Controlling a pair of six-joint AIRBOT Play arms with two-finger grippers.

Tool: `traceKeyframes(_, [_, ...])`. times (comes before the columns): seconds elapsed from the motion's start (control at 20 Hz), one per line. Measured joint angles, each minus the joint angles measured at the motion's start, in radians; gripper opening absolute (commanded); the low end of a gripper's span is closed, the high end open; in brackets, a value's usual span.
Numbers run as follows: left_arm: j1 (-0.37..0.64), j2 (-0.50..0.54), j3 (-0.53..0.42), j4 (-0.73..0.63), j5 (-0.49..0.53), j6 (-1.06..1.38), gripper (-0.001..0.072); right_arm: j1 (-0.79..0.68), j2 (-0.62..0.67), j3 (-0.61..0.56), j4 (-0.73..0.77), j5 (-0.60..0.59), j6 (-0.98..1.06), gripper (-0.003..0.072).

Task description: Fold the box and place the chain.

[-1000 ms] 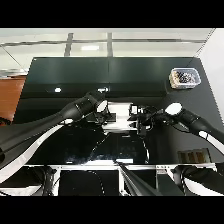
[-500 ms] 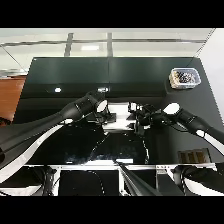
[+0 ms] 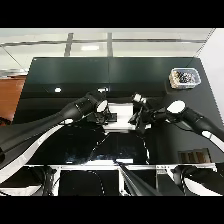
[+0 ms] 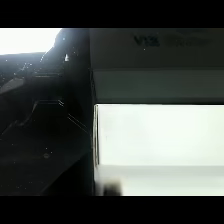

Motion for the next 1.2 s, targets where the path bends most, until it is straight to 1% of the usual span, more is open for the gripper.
traceKeyframes(0.1, [0.000, 0.000, 0.000, 0.000, -0.006, 0.000, 0.0030, -0.098, 0.058, 0.008, -0.060, 0.061, 0.221, 0.0013])
traceKeyframes(0.2, [0.000, 0.000, 0.000, 0.002, -0.010, 0.000, 0.0029, -0.226, 0.095, 0.006, -0.116, 0.103, 0.433, 0.0013])
traceKeyframes(0.35, [0.000, 0.000, 0.000, 0.004, -0.010, 0.001, 0.0030, -0.398, 0.114, -0.045, -0.160, 0.102, 0.700, 0.0013])
traceKeyframes(0.4, [0.000, 0.000, 0.000, 0.004, -0.010, 0.001, 0.0030, -0.431, 0.110, -0.066, -0.167, 0.102, 0.771, 0.0013])
traceKeyframes(0.5, [0.000, 0.000, 0.000, 0.004, -0.014, 0.001, 0.0030, -0.452, 0.081, -0.097, -0.164, 0.114, 0.858, 0.0014])
traceKeyframes(0.6, [0.000, 0.000, 0.000, 0.004, -0.014, 0.001, 0.0030, -0.425, 0.026, -0.115, -0.127, 0.142, 0.883, 0.0014])
traceKeyframes(0.75, [0.000, 0.000, 0.000, 0.004, -0.014, 0.001, 0.0030, -0.352, -0.054, -0.126, 0.007, 0.164, 0.818, 0.0014])
traceKeyframes(0.85, [0.000, 0.000, 0.000, 0.004, -0.014, 0.002, 0.0030, -0.306, -0.090, -0.127, 0.068, 0.160, 0.778, 0.0014])
traceKeyframes(1.05, [0.000, 0.000, 0.000, 0.004, -0.014, 0.001, 0.0030, -0.262, -0.122, -0.124, 0.105, 0.139, 0.738, 0.0014])
traceKeyframes(1.2, [0.000, 0.000, 0.000, 0.004, -0.014, 0.002, 0.0029, -0.260, -0.129, -0.106, 0.095, 0.148, 0.724, 0.0014])
